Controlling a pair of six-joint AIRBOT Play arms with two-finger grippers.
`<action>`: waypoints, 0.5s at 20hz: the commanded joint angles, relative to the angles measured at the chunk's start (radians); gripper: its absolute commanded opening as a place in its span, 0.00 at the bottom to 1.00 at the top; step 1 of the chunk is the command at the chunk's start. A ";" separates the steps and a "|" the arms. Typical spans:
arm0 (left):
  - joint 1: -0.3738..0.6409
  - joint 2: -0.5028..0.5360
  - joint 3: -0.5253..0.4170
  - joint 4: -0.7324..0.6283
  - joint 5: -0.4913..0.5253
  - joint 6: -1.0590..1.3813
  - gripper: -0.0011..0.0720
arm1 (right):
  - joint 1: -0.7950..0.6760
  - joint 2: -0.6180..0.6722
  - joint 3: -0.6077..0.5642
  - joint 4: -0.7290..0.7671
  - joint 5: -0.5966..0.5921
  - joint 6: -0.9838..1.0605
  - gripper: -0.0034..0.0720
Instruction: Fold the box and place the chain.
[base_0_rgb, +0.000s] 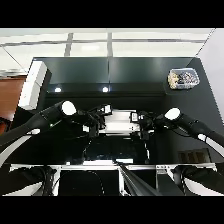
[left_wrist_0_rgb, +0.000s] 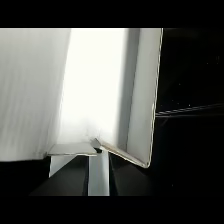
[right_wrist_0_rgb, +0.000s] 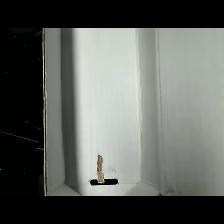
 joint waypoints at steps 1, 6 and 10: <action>-0.021 -0.002 0.000 -0.066 0.043 -0.005 0.22 | 0.001 0.000 0.000 0.001 0.000 0.000 0.31; -0.033 -0.030 -0.002 -0.112 0.082 0.015 0.22 | 0.001 0.000 0.000 0.001 0.000 0.000 0.30; -0.045 -0.042 -0.001 -0.117 0.090 0.002 0.05 | 0.001 0.000 0.000 0.001 0.000 0.000 0.30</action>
